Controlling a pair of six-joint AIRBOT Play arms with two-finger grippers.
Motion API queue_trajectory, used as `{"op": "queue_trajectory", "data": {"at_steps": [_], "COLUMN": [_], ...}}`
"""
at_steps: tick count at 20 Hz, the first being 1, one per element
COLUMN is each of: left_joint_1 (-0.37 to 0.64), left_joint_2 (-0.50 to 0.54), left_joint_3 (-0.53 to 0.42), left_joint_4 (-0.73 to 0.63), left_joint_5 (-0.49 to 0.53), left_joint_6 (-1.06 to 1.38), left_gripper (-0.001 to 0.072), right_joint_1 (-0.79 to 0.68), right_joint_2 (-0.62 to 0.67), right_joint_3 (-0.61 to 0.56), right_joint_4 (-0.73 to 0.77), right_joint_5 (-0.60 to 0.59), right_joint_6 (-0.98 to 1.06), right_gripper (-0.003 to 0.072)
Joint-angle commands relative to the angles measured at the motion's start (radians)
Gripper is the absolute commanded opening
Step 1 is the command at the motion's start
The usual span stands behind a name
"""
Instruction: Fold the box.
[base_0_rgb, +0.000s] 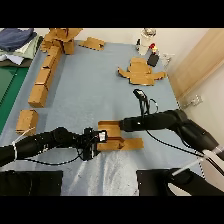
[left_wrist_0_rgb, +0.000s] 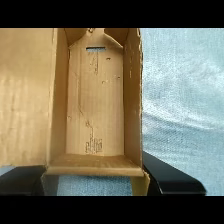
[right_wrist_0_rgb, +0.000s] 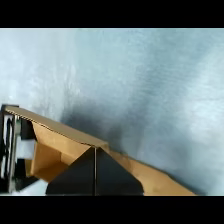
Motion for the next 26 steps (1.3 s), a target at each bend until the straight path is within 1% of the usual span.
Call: {"op": "queue_trajectory", "data": {"at_steps": [1,2,4,5,6,7,10,12,13,16,17,18,19,20,21,26], "left_joint_1": [0.001,0.001,0.001,0.001,0.001,0.001,0.001,0.001,0.001,0.001,0.001,0.001,0.001,0.001,0.001,0.001], "left_joint_2": [-0.001,-0.001,-0.001,-0.001,-0.001,-0.001,-0.001,-0.001,-0.001,-0.001,-0.001,-0.001,-0.001,-0.001,-0.001,-0.001], "left_joint_3": [0.001,0.001,0.001,0.001,0.001,0.001,0.001,0.001,0.001,0.001,0.001,0.001,0.001,0.001,0.001,0.001], "left_joint_4": [0.0,0.0,0.0,0.0,0.0,0.0,0.0,0.0,0.0,0.0,0.0,0.0,0.0,0.0,0.0,0.0], "left_joint_5": [0.0,0.0,0.0,0.0,0.0,0.0,0.0,0.0,0.0,0.0,0.0,0.0,0.0,0.0,0.0,0.0], "left_joint_6": [0.0,0.0,0.0,0.0,0.0,0.0,0.0,0.0,0.0,0.0,0.0,0.0,0.0,0.0,0.0,0.0], "left_gripper": [0.0522,0.0522,0.0522,0.0522,0.0522,0.0522,0.0522,0.0522,0.0522,0.0521,0.0522,0.0522,0.0522,0.0522,0.0522,0.0522], "right_joint_1": [0.012,0.034,0.091,0.115,0.132,0.139,0.139,0.139,0.139,0.139,0.139,0.139,0.139,0.139,0.139,0.173], "right_joint_2": [0.14,0.168,0.2,0.201,0.194,0.185,0.128,0.085,0.069,0.015,-0.001,-0.01,-0.011,-0.008,-0.007,-0.009], "right_joint_3": [-0.014,-0.031,-0.079,-0.107,-0.136,-0.158,-0.178,-0.177,-0.177,-0.175,-0.175,-0.175,-0.175,-0.175,-0.175,-0.175], "right_joint_4": [-0.114,-0.111,-0.092,-0.109,-0.136,-0.16,-0.219,-0.216,-0.211,-0.189,-0.163,-0.138,-0.115,-0.103,-0.098,-0.065], "right_joint_5": [-0.243,-0.303,-0.393,-0.407,-0.388,-0.347,-0.158,-0.041,-0.006,0.034,0.048,0.053,0.055,0.055,0.054,0.066], "right_joint_6": [-0.003,-0.076,-0.333,-0.434,-0.499,-0.552,-0.732,-0.842,-0.885,-1.011,-1.034,-1.059,-1.083,-1.097,-1.098,-1.098], "right_gripper": [0.0,0.0001,0.0018,0.0192,0.0412,0.0462,0.0463,0.0463,0.0463,0.0462,0.0447,0.0362,0.0235,0.0181,0.0157,0.0157]}}
